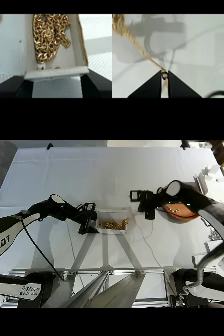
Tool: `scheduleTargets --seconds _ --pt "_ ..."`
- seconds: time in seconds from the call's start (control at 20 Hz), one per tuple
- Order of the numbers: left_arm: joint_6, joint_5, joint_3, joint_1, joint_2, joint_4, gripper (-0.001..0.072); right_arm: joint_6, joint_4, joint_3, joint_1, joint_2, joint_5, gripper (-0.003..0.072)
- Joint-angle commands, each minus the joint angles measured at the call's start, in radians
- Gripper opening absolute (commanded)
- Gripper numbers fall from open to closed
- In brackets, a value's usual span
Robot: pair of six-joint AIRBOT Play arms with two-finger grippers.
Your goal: Fold the box and place the chain.
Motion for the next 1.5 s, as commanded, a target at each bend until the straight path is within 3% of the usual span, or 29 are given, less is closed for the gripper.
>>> scheduleTargets --seconds 0.0,0.4,0.65,1.05,1.3,1.45 --pt "0.0 0.0 0.0 0.0 0.0 0.0 0.0154 0.154 0.148 0.001 0.001 0.141 0.034 0.0016" --pt "0.0 0.0 0.0 0.0 0.0 0.0 0.0154 0.28 0.541 0.001 0.001 0.363 0.148 0.0015" --pt "0.0 0.0 0.0 0.0 0.0 0.0 0.0154 0.279 0.712 0.001 0.001 0.383 0.208 0.0016" --pt "0.0 0.0 0.0 0.0 0.0 0.0 0.0154 0.26 0.988 0.001 0.001 0.382 0.207 0.0016" --pt "0.0 0.0 0.0 0.0 0.0 0.0 0.0154 0.259 1.008 0.001 0.001 0.375 0.203 0.0016" --pt "0.0 0.0 0.0 0.0 0.0 0.0 0.0154 0.257 1.037 0.001 0.001 0.367 0.123 0.0016"
